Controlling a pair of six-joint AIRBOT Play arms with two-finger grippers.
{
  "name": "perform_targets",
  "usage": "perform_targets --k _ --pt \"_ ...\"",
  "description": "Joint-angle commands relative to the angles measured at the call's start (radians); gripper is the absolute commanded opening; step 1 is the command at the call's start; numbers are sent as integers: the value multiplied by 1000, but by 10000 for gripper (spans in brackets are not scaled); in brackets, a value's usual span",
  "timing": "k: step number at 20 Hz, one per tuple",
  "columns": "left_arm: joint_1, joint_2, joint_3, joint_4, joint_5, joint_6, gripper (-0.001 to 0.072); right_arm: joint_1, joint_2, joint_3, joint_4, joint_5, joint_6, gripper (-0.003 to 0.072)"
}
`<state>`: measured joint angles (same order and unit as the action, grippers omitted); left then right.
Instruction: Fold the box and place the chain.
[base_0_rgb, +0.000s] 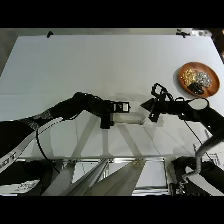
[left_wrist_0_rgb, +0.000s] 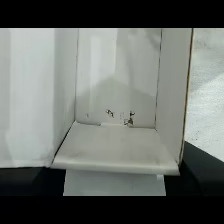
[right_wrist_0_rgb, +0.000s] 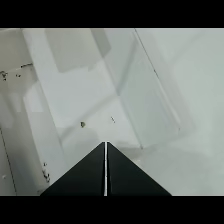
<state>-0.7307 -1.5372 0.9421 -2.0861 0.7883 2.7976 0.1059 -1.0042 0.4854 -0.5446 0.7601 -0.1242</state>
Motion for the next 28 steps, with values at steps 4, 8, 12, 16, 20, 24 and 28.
perform_targets --k 4,8,12,16,20,24,28 --pt "0 0 1 0 1 0 353 0 113 0 -499 265 144 13" --pt "0 1 1 0 1 0 353 0 96 0 -481 252 144 316" --pt "0 1 1 0 1 0 353 1 38 0 -423 216 142 270" --pt "0 0 1 0 1 0 353 1 -49 0 -315 204 67 159" --pt "0 0 1 0 1 0 353 1 -92 0 -258 162 52 155" --pt "0 1 1 0 1 0 353 2 -94 0 -225 167 -3 155" --pt "0 0 1 0 1 0 353 108 -94 0 -185 77 -42 155"
